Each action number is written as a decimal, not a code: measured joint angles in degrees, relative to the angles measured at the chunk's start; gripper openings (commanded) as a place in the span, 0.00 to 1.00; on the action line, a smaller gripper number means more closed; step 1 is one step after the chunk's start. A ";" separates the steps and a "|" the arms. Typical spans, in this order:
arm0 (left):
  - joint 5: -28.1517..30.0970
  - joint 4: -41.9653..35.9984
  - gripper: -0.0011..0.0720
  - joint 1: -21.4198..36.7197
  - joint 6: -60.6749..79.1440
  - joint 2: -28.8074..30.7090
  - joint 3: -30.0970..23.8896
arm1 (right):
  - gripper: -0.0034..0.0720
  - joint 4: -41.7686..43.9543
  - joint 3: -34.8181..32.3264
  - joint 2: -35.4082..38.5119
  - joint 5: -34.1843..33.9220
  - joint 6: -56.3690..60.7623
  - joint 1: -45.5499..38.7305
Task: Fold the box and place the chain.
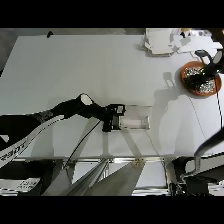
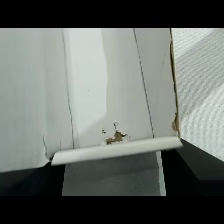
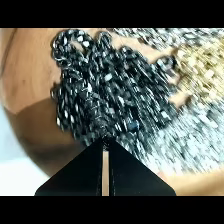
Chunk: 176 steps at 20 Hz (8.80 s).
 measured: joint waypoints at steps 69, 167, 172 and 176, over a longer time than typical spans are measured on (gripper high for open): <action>0.00 0.00 0.13 0.00 -0.02 0.00 0.00 | 0.25 26.18 -40.00 54.75 -14.53 6.05 47.17; -0.02 0.00 0.13 0.00 0.00 0.00 0.00 | 0.32 33.22 -37.55 35.19 0.46 -1.75 44.72; -0.02 0.00 0.13 0.00 0.00 0.00 0.00 | 0.31 27.58 -31.41 36.09 6.36 -0.39 44.74; -0.02 0.00 0.13 0.00 0.00 0.00 0.00 | 0.30 20.57 -22.69 37.64 13.11 0.90 40.63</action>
